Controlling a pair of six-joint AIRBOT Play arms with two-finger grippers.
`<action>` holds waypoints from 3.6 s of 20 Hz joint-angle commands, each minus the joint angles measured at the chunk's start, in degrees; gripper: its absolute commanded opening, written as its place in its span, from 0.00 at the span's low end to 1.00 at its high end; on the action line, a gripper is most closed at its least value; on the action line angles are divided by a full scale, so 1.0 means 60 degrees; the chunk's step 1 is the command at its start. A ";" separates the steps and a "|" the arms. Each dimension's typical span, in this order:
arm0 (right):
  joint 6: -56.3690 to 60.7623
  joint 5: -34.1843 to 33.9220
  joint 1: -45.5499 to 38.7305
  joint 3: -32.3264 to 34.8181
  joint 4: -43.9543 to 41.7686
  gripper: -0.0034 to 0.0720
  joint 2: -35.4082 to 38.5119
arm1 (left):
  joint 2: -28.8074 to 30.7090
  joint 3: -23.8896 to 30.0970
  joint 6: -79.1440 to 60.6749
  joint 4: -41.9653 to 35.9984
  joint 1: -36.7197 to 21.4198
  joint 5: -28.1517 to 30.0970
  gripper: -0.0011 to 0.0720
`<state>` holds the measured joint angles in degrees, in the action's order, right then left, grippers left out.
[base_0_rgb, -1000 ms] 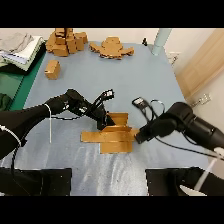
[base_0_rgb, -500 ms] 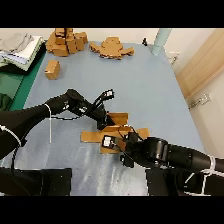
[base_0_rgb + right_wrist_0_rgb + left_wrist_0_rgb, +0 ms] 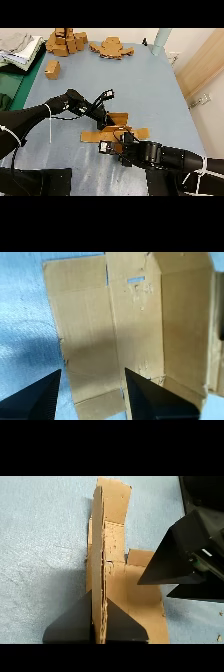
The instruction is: Fold the box.
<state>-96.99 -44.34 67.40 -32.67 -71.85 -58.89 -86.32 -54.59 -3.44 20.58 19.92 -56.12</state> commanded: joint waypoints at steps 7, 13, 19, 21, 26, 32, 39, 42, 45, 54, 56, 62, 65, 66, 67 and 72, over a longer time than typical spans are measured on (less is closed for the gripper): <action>-0.0011 0.0055 0.0011 0.0004 0.0138 0.85 -0.0488 | 0.0000 -0.0007 0.0000 0.0004 0.0000 0.0007 0.03; 0.0018 -0.0382 0.0011 -0.0102 0.0390 0.84 -0.0084 | 0.0000 -0.0007 0.0000 0.0004 0.0000 0.0007 0.03; 0.0047 -0.0430 0.0011 -0.0197 0.1086 0.84 0.0382 | 0.0000 -0.0007 0.0000 0.0004 0.0000 0.0004 0.03; 0.0514 -0.0433 0.0011 -0.0197 0.1497 0.84 0.0382 | 0.0000 -0.0007 0.0000 0.0004 0.0000 0.0004 0.03; 0.3045 -0.0193 0.0011 -0.0197 0.3002 0.84 0.0288 | 0.0000 -0.0007 0.0000 0.0004 0.0000 0.0004 0.03; 0.3082 -0.0284 0.0011 -0.0197 0.2120 0.84 0.0055 | 0.0000 -0.0007 0.0000 0.0004 0.0000 0.0004 0.03; 0.3093 -0.0262 0.0007 -0.0219 0.2120 1.00 0.0080 | 0.0000 -0.0007 0.0000 0.0004 0.0000 0.0004 0.03; 0.3078 -0.0423 -0.0404 -0.0211 0.2080 1.00 0.0237 | 0.0000 -0.0007 0.0000 0.0004 0.0000 0.0007 0.03; 0.1468 0.0237 -0.1137 0.0058 0.1705 1.00 0.0954 | 0.0000 -0.0007 0.0000 0.0004 0.0000 0.0004 0.03; -0.5249 0.1308 -0.4470 0.0251 -0.3701 1.00 0.1494 | 0.0000 -0.0007 0.0000 0.0004 0.0000 0.0004 0.03; -0.6244 0.1315 -0.4965 0.0248 -0.4426 1.00 0.1494 | 0.0000 -0.0007 0.0000 0.0004 0.0000 0.0004 0.03; -0.9927 0.0787 -0.6353 0.0219 -0.7705 1.00 0.0838 | 0.0000 -0.0007 0.0000 0.0004 0.0000 0.0004 0.03; -1.1358 0.0379 -0.6808 0.0215 -0.9056 1.00 0.0175 | 0.0000 -0.0007 0.0000 0.0004 0.0000 0.0004 0.03; -1.1675 0.0302 -0.6838 0.0211 -0.9282 1.00 -0.0011 | 0.0000 -0.0007 0.0000 0.0004 0.0000 0.0007 0.03; -1.1825 0.0299 -0.6838 0.0208 -0.9377 1.00 -0.0178 | 0.0000 -0.0007 0.0000 0.0004 0.0000 0.0007 0.03; -1.2273 0.0477 -0.6838 0.0197 -0.9464 1.00 -0.0758 | 0.0000 -0.0007 0.0000 0.0004 0.0000 0.0004 0.03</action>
<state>-167.35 -41.50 26.68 -31.42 -126.56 -61.49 -86.32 -54.59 -3.42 20.60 19.92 -56.12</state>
